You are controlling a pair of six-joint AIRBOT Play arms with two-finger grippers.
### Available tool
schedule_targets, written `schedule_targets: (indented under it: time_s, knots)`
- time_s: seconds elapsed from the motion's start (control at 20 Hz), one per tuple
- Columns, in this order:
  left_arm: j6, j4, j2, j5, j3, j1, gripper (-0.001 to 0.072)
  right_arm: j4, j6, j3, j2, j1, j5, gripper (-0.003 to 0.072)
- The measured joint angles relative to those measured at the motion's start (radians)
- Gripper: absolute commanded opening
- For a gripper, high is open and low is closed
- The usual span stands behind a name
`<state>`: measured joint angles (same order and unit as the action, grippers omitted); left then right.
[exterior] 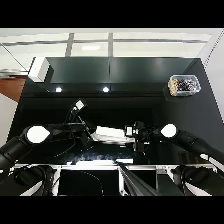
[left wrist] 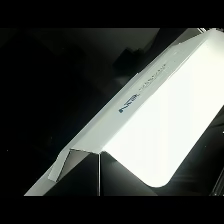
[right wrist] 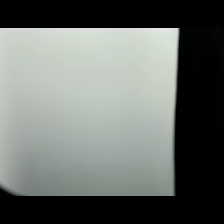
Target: Fold the box and place the chain.
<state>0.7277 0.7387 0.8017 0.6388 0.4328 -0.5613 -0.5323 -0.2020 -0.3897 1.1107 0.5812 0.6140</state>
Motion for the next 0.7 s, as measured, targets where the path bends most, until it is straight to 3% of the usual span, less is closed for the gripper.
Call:
schedule_targets:
  time_s: [0.25, 0.55, 0.7]
  knots:
    - [-0.001, 0.055, -0.008, 0.095, 0.006, -0.002, 0.0022, 0.0, 0.0, 0.0, 0.0, 0.0, 0.0, 0.0414]
    - [0.094, 0.278, -0.069, 0.221, 0.006, -0.004, 0.0021, 0.0, 0.0, 0.0, 0.0, 0.0, 0.0, 0.0414]
    - [0.119, 0.278, -0.093, 0.234, -0.014, -0.045, 0.0021, 0.0, 0.0, 0.0, 0.0, 0.0, 0.0, 0.0415]
